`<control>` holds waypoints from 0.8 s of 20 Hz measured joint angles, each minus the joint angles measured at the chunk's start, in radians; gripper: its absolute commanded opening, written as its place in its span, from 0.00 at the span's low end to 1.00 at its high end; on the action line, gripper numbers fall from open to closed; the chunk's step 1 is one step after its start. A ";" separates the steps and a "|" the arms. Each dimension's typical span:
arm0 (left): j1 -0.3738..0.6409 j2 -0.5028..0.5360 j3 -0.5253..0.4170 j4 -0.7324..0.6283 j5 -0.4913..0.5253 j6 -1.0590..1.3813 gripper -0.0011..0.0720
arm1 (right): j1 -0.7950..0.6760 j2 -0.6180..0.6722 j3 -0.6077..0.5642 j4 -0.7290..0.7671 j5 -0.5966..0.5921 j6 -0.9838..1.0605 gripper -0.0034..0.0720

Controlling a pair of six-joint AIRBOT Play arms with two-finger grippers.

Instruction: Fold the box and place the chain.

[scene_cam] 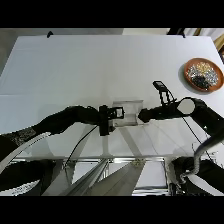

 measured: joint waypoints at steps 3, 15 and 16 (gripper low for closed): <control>0.000 0.000 0.000 0.000 0.000 0.000 0.30 | 0.045 -0.026 0.023 -0.043 -0.005 0.076 0.78; 0.000 0.000 0.000 0.000 0.000 0.000 0.30 | 0.139 -0.056 0.074 -0.107 0.011 0.206 0.78; 0.000 0.000 0.000 0.000 0.000 0.000 0.30 | 0.143 -0.057 0.076 -0.121 0.018 0.215 0.78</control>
